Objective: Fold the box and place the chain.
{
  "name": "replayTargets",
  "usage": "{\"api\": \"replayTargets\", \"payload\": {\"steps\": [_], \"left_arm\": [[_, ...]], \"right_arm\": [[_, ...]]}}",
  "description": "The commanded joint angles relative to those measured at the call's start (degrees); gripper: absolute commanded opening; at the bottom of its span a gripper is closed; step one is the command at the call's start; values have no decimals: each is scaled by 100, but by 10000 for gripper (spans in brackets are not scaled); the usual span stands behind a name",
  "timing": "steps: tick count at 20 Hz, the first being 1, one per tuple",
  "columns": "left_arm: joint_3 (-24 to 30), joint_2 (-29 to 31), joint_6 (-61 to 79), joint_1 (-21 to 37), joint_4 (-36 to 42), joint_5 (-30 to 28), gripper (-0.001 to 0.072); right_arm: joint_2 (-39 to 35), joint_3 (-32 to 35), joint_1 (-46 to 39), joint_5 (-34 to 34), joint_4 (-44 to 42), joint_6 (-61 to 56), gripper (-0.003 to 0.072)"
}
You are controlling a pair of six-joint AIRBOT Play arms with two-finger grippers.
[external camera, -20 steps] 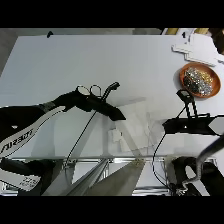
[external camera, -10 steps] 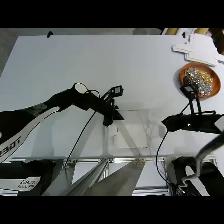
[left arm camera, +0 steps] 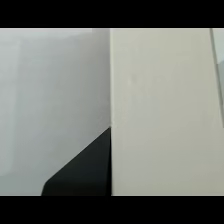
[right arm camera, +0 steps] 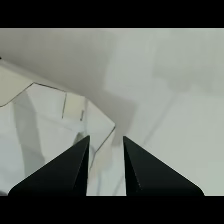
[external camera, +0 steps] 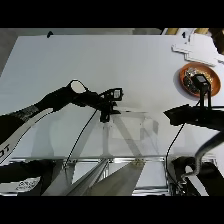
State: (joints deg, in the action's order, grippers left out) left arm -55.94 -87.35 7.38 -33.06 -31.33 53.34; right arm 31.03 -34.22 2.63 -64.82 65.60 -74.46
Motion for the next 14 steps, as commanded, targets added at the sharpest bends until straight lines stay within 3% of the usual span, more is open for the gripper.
{"api": "replayTargets", "payload": {"steps": [1, 14], "left_arm": [[0, -74, 46, -22, -44, -400, 2], [2, -424, -11, -321, 260, -752, 2]], "right_arm": [[-17, -24, 4, 164, -55, 0, 242], [-17, -22, 4, 372, 22, 173, 241]]}}
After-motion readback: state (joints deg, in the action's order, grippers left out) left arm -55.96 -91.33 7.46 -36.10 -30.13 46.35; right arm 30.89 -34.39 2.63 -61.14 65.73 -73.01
